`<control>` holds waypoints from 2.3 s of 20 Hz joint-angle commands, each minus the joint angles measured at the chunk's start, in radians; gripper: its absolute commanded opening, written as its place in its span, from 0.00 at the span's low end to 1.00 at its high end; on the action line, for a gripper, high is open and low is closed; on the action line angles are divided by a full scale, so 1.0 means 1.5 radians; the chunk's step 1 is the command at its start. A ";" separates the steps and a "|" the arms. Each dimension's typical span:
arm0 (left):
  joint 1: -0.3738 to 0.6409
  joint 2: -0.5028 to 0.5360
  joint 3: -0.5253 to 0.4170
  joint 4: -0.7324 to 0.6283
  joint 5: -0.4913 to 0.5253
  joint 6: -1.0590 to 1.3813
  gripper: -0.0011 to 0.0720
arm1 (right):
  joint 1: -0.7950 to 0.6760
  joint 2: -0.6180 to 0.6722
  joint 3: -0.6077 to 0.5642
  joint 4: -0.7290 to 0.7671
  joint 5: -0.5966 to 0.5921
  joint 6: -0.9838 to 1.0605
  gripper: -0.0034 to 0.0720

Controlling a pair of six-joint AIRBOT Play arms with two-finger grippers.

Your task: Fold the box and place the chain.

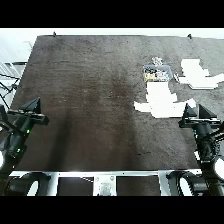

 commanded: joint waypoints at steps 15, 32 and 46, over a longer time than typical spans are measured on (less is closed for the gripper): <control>0.000 0.001 0.001 0.000 0.000 0.000 0.04 | -0.196 -0.400 0.327 0.037 0.117 0.012 0.73; 0.000 0.001 0.001 0.000 0.000 0.000 0.04 | -0.469 -1.129 1.053 -0.675 1.026 0.529 0.77; 0.000 0.001 0.001 0.000 0.000 0.000 0.04 | -0.435 -1.264 1.065 -0.597 1.094 0.522 0.73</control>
